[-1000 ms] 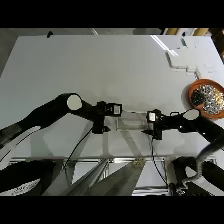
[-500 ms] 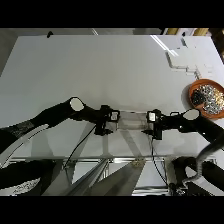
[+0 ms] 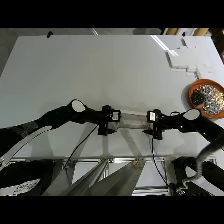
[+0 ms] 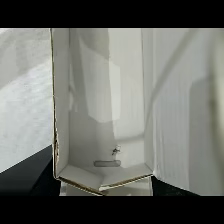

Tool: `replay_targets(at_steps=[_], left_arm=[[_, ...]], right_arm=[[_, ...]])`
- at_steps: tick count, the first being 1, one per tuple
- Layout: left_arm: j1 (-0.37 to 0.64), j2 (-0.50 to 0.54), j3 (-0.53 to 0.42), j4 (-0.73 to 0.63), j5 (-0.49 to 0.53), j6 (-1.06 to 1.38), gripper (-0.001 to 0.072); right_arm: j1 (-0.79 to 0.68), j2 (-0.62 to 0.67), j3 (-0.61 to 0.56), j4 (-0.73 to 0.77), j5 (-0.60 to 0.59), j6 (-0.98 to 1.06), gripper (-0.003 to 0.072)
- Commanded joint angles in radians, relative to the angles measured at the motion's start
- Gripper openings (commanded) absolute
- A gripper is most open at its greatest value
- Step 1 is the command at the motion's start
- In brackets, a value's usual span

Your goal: Fold the box and place the chain.

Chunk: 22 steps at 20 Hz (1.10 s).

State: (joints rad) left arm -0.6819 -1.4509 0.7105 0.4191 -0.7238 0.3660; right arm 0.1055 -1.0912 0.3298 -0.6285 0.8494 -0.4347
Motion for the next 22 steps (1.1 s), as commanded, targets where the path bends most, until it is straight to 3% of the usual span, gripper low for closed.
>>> replay_targets(at_steps=[1,6,13,22], left_arm=[[-0.012,-0.013,-0.001,-0.022,0.013,0.011,0.0707],[-0.006,0.014,-0.001,-0.009,0.014,-0.006,0.0709],[-0.008,-0.031,-0.001,-0.023,0.015,-0.007,0.0708],[-0.011,-0.055,-0.001,-0.13,0.024,0.081,0.0702]], right_arm=[[0.0,0.0,0.0,0.001,0.0,0.0,0.0337],[0.0,0.0,0.0,0.001,0.0,0.0,0.0337],[0.0,0.0,0.0,0.001,0.0,0.0,0.0337],[0.0,0.0,0.0,0.001,0.0,0.0,0.0337]])
